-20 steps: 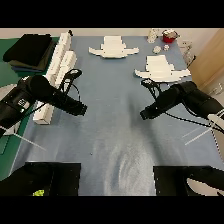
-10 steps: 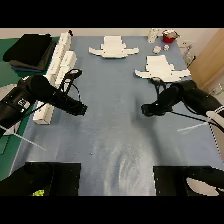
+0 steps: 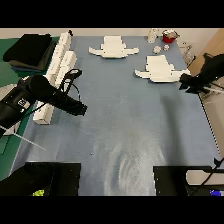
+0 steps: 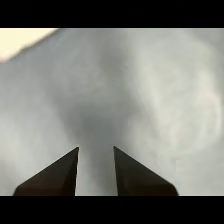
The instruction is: Fold the box.
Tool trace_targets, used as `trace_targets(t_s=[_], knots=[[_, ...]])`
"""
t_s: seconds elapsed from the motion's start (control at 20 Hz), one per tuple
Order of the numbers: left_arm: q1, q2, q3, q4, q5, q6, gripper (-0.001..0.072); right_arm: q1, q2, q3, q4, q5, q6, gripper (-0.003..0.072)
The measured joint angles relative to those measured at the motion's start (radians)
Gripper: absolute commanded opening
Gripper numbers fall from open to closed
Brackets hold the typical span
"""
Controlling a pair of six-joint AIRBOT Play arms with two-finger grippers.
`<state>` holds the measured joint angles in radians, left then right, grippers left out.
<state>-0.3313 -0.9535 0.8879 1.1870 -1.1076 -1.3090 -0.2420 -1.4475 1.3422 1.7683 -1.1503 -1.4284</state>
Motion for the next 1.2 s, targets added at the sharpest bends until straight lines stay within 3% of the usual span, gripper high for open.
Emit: trace_targets(t_s=[0.2,0.55,0.9,1.1,1.15,1.2], knots=[[0.0,0.0,0.0,0.0,0.0,0.0,0.0014,-0.13,-0.245,0.237,0.161,-0.028,-0.13,0.0344],[0.0,0.0,0.0,0.0,0.0,0.0,0.0014,-0.178,-0.576,0.604,0.359,-0.063,-0.203,0.0336],[0.0,0.0,0.0,0.0,0.0,0.0,0.0014,-0.183,-0.704,0.702,0.454,-0.073,-0.214,0.0336],[0.0,0.0,0.0,-0.001,0.0,0.0,0.0014,-0.177,-0.72,0.711,0.495,-0.07,-0.226,0.0291],[0.0,0.0,0.0,0.0,0.0,0.0,0.0014,-0.177,-0.722,0.713,0.507,-0.07,-0.23,0.0248],[0.0,0.0,0.0,0.0,0.0,0.0,0.0014,-0.177,-0.723,0.713,0.516,-0.071,-0.235,0.0121]])
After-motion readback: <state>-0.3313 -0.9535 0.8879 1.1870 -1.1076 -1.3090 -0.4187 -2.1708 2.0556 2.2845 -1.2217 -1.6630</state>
